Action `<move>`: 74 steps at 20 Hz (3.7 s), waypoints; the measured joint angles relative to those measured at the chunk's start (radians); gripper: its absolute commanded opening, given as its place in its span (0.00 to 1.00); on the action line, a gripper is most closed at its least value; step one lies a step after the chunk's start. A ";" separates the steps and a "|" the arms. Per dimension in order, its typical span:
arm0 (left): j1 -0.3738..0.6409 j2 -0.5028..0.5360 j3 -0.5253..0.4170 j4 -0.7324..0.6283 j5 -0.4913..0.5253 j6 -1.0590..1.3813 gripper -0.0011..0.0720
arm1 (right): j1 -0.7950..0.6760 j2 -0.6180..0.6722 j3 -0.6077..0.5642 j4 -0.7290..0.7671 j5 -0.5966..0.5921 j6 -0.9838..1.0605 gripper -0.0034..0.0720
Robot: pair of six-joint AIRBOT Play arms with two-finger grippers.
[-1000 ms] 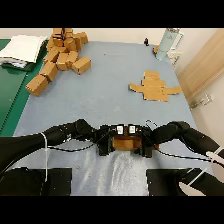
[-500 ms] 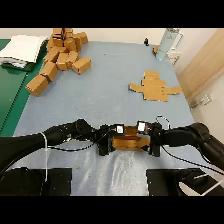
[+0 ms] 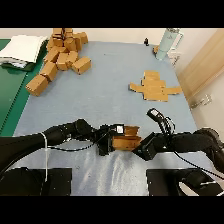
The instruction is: Fold the box.
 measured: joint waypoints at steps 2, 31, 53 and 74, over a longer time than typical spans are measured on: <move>0.000 0.000 0.000 0.000 0.000 0.000 0.60 | 0.000 -0.009 0.000 0.014 0.031 0.109 0.97; 0.000 0.000 0.000 0.000 0.000 0.001 0.60 | 0.026 -0.564 0.266 0.084 0.284 0.123 0.05; 0.000 0.000 0.000 0.000 0.000 0.001 0.60 | 0.132 -0.105 -0.039 -0.486 0.116 -0.389 0.79; 0.000 0.000 0.000 0.002 0.002 0.002 0.60 | 0.194 -0.261 -0.044 -0.282 0.355 -0.666 0.74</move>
